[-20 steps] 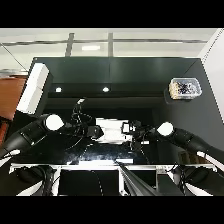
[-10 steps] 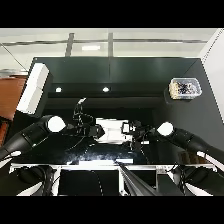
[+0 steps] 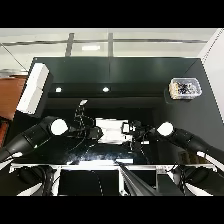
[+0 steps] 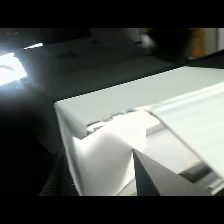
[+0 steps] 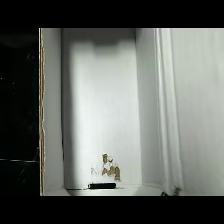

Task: Fold the box and place the chain.

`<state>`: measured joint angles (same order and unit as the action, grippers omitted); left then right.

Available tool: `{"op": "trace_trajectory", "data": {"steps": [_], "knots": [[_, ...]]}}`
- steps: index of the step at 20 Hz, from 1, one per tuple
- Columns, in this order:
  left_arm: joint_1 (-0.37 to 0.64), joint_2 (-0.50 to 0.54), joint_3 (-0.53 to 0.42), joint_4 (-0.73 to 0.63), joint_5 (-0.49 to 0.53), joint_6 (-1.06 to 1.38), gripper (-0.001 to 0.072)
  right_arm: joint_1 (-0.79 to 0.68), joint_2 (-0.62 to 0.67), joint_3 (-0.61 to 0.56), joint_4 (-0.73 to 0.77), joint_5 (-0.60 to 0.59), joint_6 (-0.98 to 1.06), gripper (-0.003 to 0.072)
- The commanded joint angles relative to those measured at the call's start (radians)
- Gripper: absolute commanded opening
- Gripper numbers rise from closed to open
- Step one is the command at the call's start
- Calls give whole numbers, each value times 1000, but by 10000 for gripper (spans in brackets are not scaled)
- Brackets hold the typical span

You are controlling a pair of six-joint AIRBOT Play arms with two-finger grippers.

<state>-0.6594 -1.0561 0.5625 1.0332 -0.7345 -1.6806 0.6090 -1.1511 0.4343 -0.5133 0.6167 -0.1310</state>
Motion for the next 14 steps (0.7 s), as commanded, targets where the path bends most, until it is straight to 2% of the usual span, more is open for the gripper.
{"op": "trace_trajectory", "data": {"steps": [1,4,7,11,13,14], "knots": [[-38,-2,18,152,21,-123,484,0,-1,-1,0,0,0,524],[-62,-23,55,237,-6,-195,484,0,-1,-1,0,0,0,524],[-87,-95,113,268,-73,-231,484,0,-1,-1,0,0,0,524],[-135,-186,214,418,-218,-396,483,0,-1,-1,0,0,0,524],[-163,-198,248,486,-242,-460,479,0,-1,-1,0,0,0,524],[-174,-199,253,509,-244,-487,387,0,-1,-1,0,0,0,524]]}}
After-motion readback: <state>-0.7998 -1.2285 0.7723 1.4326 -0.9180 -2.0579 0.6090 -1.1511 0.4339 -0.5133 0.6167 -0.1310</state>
